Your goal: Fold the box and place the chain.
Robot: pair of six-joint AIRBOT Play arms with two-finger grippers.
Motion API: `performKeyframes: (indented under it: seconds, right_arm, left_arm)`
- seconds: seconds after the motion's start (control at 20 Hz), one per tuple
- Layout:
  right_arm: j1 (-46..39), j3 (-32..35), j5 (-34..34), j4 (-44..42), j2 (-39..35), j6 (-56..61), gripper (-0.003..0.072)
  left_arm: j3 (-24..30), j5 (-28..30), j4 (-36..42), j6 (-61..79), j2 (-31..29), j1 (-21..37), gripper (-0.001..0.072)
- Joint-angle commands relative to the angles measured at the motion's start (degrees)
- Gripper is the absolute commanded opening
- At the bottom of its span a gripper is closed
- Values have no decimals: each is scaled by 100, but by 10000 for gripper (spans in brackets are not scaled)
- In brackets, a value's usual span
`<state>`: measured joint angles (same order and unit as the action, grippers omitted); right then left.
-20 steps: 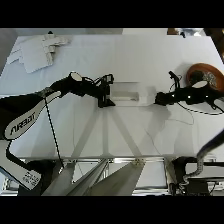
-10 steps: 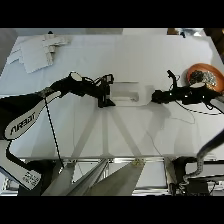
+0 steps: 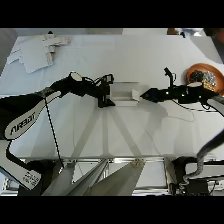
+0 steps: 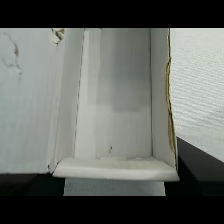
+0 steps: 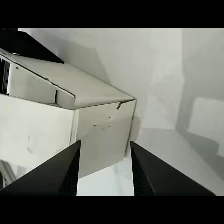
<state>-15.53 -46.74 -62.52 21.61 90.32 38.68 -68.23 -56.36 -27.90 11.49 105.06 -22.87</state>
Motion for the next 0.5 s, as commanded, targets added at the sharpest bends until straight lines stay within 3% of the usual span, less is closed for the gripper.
performKeyframes:
  seconds: [0.0,0.35,0.45]
  right_arm:
    - [153,0,131,-42,-101,-20,345]
    - [210,-2,365,461,-485,-26,349]
    - [299,-2,382,490,-485,-149,407]
  left_arm:
    - [0,0,0,2,0,-2,337]
    - [0,0,0,2,0,-2,337]
    - [0,0,0,2,0,-2,337]
